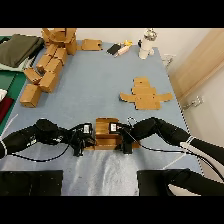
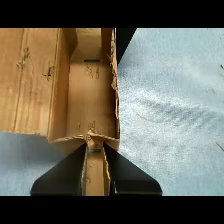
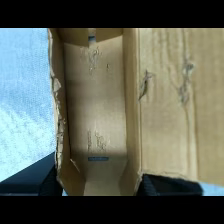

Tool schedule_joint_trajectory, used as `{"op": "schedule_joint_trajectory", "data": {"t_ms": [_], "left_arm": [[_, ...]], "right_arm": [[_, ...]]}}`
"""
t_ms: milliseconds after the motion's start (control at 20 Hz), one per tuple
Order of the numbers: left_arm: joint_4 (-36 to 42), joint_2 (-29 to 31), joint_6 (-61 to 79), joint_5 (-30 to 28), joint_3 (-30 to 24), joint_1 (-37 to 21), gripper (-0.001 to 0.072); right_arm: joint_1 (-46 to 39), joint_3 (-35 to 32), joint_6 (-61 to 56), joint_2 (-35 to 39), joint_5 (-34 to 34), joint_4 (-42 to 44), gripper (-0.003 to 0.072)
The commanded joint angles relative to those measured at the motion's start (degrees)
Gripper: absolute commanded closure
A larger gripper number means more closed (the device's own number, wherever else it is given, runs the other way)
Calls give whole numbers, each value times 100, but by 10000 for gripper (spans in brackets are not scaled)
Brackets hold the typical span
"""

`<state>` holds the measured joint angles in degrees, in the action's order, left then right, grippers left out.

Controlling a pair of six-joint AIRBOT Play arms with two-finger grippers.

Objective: Fold the box.

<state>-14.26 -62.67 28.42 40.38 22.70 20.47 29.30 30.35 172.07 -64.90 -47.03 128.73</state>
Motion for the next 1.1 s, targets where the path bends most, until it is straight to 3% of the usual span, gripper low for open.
{"op": "schedule_joint_trajectory", "data": {"t_ms": [0,100,150,200,600,700,800,900,1050], "left_arm": [[173,-50,254,-46,0,28,556],[321,-50,365,-39,-2,28,526],[378,-52,374,-26,-2,28,329],[407,-57,374,-4,-2,28,217],[402,-76,361,48,0,26,226],[203,-31,-48,-232,0,26,502],[-721,184,-1252,-704,0,-2,675],[-1956,621,-2374,-713,0,-20,697],[-3136,1504,-4293,-382,0,-20,698]], "right_arm": [[4,0,-2,-2,2,2,166],[4,0,-2,-2,0,2,166],[4,0,-2,-2,0,2,166],[4,0,-2,-2,0,2,166],[4,0,-2,-2,0,2,166],[4,0,-2,-2,0,2,166],[4,0,-2,-2,0,2,166],[4,0,-2,-2,0,2,166],[4,0,-2,-2,0,2,166]]}}
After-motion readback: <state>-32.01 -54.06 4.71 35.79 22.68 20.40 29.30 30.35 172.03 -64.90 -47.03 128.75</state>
